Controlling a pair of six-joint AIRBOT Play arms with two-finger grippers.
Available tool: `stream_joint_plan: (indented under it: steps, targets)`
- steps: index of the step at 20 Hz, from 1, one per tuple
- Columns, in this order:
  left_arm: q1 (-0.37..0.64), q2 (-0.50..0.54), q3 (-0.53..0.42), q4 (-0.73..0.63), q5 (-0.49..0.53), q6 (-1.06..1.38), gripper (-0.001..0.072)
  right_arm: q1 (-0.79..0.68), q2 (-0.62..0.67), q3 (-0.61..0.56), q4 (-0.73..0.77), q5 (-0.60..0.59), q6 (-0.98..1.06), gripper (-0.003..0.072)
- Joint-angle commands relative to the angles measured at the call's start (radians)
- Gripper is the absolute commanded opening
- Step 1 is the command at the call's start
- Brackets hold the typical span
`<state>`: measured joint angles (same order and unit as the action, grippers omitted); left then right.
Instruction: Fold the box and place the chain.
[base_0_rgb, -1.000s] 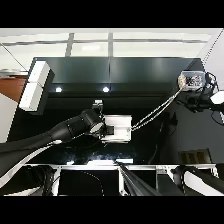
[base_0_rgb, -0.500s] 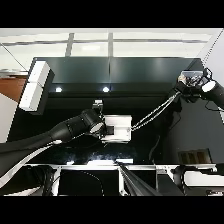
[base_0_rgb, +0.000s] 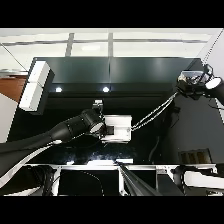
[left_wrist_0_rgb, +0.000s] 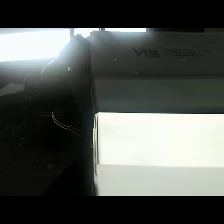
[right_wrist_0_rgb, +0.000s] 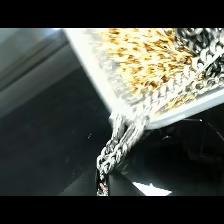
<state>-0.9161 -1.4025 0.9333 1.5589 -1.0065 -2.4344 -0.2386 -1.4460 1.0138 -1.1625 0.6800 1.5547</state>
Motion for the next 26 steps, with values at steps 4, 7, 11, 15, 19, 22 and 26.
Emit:
stream_joint_plan:
  steps: [4, 7, 11, 15, 19, 22, 26]
  targets:
    - [0.001, 0.0, 0.0, 0.0, -0.001, 0.0, 0.0034, -0.004, 0.348, 0.002, 0.008, 0.329, -0.198, 0.0043]
    - [0.0, 0.0, 0.0, 0.0, -0.001, 0.0, 0.0034, -0.003, 0.52, 0.002, 0.072, 0.501, -0.264, 0.0043]
    - [0.0, 0.0, 0.0, 0.0, -0.001, 0.0, 0.0034, 0.044, 0.644, 0.002, 0.232, 0.759, -0.358, 0.0043]
    - [0.0, 0.0, 0.0, 0.0, -0.002, 0.0, 0.0034, 0.22, 0.656, -0.01, 0.281, 0.79, -0.376, 0.0043]
    - [0.0, 0.0, 0.0, 0.0, -0.001, 0.0, 0.0034, 0.383, 0.655, -0.035, 0.27, 0.793, -0.355, 0.0043]
    - [0.0, 0.0, 0.0, 0.0, -0.001, 0.0, 0.0034, 0.437, 0.655, -0.084, 0.283, 0.764, -0.354, 0.0043]
    - [0.0, 0.0, 0.0, 0.0, -0.001, 0.0, 0.0034, 0.5, 0.651, -0.164, 0.37, 0.664, -0.355, 0.0043]
